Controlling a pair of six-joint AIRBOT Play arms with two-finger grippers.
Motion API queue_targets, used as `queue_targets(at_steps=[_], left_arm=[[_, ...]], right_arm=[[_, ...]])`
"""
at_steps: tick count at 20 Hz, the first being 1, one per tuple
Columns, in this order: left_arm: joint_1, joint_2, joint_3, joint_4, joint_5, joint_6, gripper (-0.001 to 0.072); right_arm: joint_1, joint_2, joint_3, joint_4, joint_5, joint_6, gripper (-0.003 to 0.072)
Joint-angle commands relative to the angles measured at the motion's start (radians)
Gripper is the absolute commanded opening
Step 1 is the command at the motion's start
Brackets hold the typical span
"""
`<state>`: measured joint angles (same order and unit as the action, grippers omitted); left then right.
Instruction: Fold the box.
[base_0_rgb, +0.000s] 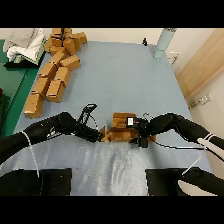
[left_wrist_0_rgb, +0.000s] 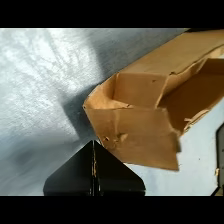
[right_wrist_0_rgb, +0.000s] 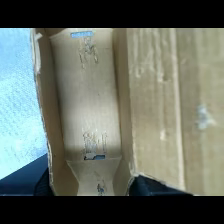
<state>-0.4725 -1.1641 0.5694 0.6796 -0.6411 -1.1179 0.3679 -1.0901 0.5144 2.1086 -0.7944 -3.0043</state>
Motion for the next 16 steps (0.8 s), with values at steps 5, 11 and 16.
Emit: queue_targets(at_steps=[5,11,16], left_arm=[[-0.008,0.0,0.064,-0.095,-0.039,0.008,0.0013],[-0.008,0.0,0.068,-0.145,-0.039,0.007,0.041],[-0.008,0.0,0.068,-0.153,-0.041,0.003,0.0344]], right_arm=[[0.001,0.0,0.0,0.0,0.0,0.0,0.0488],[0.001,0.0,0.0,0.0,0.0,0.0,0.0488],[0.001,0.0,0.0,0.0,0.0,0.0,0.0488]])
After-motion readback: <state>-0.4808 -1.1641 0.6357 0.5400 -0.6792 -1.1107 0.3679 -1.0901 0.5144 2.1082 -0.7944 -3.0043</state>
